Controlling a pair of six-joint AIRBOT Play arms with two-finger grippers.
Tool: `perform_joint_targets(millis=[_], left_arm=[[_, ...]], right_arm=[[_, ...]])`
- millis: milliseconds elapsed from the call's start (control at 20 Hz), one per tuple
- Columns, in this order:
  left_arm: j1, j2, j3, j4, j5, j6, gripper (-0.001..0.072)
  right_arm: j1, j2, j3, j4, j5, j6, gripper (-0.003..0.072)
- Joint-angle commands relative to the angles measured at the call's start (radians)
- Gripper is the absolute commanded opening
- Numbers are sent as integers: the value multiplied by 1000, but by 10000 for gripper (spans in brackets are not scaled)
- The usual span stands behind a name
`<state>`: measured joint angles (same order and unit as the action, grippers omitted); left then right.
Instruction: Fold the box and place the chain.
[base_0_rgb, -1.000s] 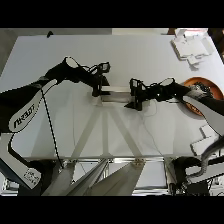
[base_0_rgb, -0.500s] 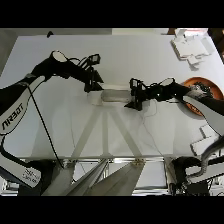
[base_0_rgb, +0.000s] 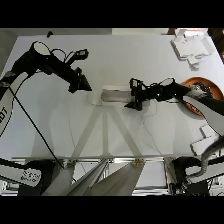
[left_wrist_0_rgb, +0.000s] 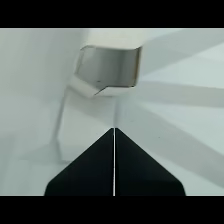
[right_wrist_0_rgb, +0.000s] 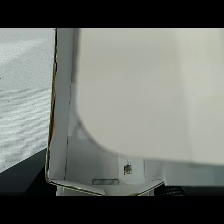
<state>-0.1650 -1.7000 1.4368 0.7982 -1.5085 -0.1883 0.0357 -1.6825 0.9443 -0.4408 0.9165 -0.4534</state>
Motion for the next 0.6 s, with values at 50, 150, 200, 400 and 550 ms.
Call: perform_joint_targets(millis=[50,150,200,400,550], left_arm=[[-105,6,0,-22,-18,-20,6],[-145,2,0,-32,47,-17,6],[-154,-1,0,-32,82,-18,6],[-151,-6,0,-87,242,-19,6],[-150,-9,0,-110,396,-23,6]], right_arm=[[0,-1,1,0,0,0,522],[0,-1,1,0,0,0,522],[0,-1,1,0,0,0,522],[0,-1,1,0,0,0,522],[0,-1,1,0,0,0,522]])
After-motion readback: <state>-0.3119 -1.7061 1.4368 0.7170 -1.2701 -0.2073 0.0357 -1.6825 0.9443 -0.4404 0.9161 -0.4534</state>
